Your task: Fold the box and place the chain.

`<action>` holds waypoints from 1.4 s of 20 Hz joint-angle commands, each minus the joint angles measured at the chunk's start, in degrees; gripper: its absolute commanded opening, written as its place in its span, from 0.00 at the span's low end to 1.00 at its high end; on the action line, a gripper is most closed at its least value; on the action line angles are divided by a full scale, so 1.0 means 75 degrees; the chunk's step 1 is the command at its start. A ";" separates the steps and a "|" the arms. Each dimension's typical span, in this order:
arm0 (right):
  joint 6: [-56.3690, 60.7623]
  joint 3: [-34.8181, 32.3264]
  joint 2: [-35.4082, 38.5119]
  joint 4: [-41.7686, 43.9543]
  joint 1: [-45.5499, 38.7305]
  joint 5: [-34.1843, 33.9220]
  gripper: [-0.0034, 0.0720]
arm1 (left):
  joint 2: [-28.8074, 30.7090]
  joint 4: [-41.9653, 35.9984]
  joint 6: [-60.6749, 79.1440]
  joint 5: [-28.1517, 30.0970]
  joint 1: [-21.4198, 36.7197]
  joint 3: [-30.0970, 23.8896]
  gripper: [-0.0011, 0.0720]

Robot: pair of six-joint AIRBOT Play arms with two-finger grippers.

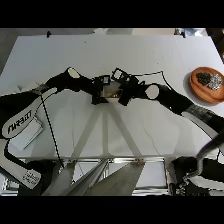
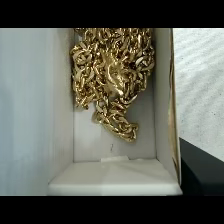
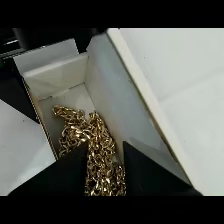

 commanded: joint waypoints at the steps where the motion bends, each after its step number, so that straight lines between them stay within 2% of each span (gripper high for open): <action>1: 0.0023 0.0006 0.0376 0.0000 0.0006 0.0283 0.40 | 0.0006 0.0000 0.0003 0.0003 0.0003 0.0000 0.72; 3: 0.0023 0.0006 0.0868 -0.0047 -0.0064 0.0723 0.40 | 0.0006 0.0000 0.0003 0.0003 0.0003 0.0000 0.72; 7: -0.0017 -0.0361 0.1716 -0.0149 -0.0810 0.2331 0.40 | 0.0006 0.0000 0.0003 0.0000 0.0003 0.0000 0.72; 10: -0.0085 -0.1067 0.1842 -0.0102 -0.1699 0.2413 0.43 | 0.0006 0.0000 0.0003 0.0003 0.0003 0.0000 0.72; 13: -0.0391 -0.1233 0.1451 -0.0035 -0.2398 0.2387 0.53 | 0.0006 0.0000 0.0003 0.0003 0.0003 0.0000 0.72; 19: -0.0941 -0.1230 0.0012 0.0495 -0.2436 0.1950 0.53 | 0.0006 0.0000 0.0003 0.0003 0.0003 0.0000 0.72; 21: -0.1582 -0.1189 -0.0289 0.1303 -0.2436 0.1781 0.52 | 0.0006 0.0000 0.0003 0.0000 0.0003 0.0000 0.72; 23: -0.2087 -0.1040 -0.0522 0.1941 -0.2436 0.1839 0.51 | 0.0006 0.0000 0.0003 0.0003 0.0003 0.0000 0.72; 28: -0.2454 -0.0425 -0.0979 0.2177 -0.2436 0.2092 0.48 | 0.0006 0.0000 0.0003 0.0003 0.0003 0.0000 0.72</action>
